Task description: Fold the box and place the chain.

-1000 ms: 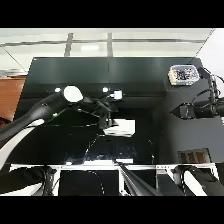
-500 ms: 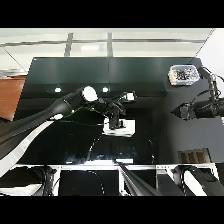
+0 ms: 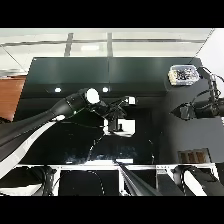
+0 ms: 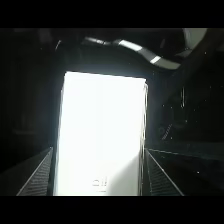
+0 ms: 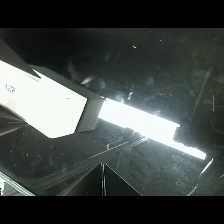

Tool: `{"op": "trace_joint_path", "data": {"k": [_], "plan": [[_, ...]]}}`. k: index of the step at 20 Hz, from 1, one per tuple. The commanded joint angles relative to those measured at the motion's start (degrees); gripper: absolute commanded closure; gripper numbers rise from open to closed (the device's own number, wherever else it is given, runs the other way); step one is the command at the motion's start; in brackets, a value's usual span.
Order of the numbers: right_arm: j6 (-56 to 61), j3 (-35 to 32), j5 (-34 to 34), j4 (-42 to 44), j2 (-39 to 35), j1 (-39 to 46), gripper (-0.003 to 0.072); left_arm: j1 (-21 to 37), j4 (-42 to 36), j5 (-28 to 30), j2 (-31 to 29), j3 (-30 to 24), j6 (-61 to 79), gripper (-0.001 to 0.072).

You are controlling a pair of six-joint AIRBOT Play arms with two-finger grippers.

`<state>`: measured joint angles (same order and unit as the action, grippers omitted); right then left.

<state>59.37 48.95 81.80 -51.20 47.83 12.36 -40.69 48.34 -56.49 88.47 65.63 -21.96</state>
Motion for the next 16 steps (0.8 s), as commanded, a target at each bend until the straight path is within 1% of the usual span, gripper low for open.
{"op": "trace_joint_path", "data": {"k": [1, 7, 10, 16], "plan": [[0.0, 0.0, 0.0, 0.0, 0.0, 0.0, 0.0669, -0.5, 0.7, -0.8, 0.0, 0.1, -1.0, -0.0002], [0.0, 0.0, 0.0, 0.0, 0.0, 0.0, 0.0669, -0.7, 1.5, -0.4, 0.2, 0.0, -1.0, -0.0003], [0.0, 0.0, -1.0, 0.0, 0.0, 0.0, 0.0669, -2.6, 6.3, 2.8, 1.0, 0.0, -1.0, -0.0004], [0.0, 0.0, -1.3, 0.0, 0.0, 0.0, 0.0669, -4.9, 10.4, 8.1, 2.0, 0.0, -1.0, -0.0004]]}}
